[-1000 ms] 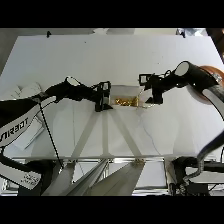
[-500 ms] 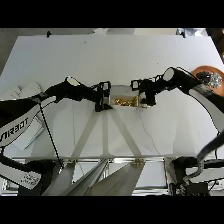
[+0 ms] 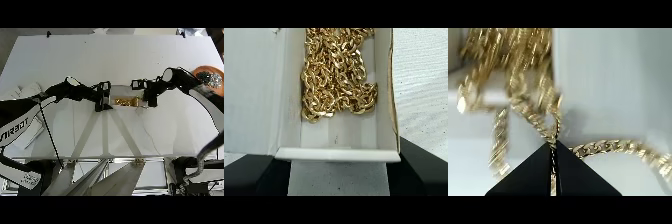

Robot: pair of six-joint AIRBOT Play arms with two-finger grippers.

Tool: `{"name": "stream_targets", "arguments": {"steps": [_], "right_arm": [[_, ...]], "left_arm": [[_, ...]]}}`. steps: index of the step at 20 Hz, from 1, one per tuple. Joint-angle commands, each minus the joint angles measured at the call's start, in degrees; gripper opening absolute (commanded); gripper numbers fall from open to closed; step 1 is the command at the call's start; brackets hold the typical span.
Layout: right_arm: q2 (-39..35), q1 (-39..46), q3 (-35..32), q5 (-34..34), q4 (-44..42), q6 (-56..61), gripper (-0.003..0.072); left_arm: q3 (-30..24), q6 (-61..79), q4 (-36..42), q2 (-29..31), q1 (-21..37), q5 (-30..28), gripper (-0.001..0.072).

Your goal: Fold the box and place the chain.

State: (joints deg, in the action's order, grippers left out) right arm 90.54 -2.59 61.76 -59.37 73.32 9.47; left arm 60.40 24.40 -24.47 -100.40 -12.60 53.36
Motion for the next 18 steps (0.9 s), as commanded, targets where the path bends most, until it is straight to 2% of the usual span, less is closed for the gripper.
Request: {"name": "stream_targets", "arguments": {"steps": [1, 5, 8, 11, 15, 18], "right_arm": [[-4.7, -0.07, 0.11, -4.68, -4.02, 10.1, 0.0009], [-12.2, -0.22, 0.13, -5.79, -13.0, 11.08, 0.0009], [-15.87, -0.2, 0.13, -5.49, -24.98, 10.64, 0.0009], [-16.13, -1.33, 0.13, -3.13, -37.44, 4.44, 0.0009], [-15.23, -7.76, 0.13, 11.47, -33.35, 3.43, 0.0009], [-12.33, -10.95, 0.13, 12.52, -27.3, 3.69, 0.0008]], "left_arm": [[0.02, 0.02, 0.0, 0.0, 0.0, -0.02, 0.0017], [0.02, 0.0, 0.0, 0.0, 0.0, -0.02, 0.0017], [0.02, 0.0, 0.0, 0.02, 0.0, -0.02, 0.0017], [0.02, 0.0, 0.0, 0.02, 0.0, -0.02, 0.0017], [0.02, 0.0, 0.0, 0.0, 0.0, -0.02, 0.0017], [0.02, 0.0, 0.0, 0.0, 0.0, -0.02, 0.0017]]}}
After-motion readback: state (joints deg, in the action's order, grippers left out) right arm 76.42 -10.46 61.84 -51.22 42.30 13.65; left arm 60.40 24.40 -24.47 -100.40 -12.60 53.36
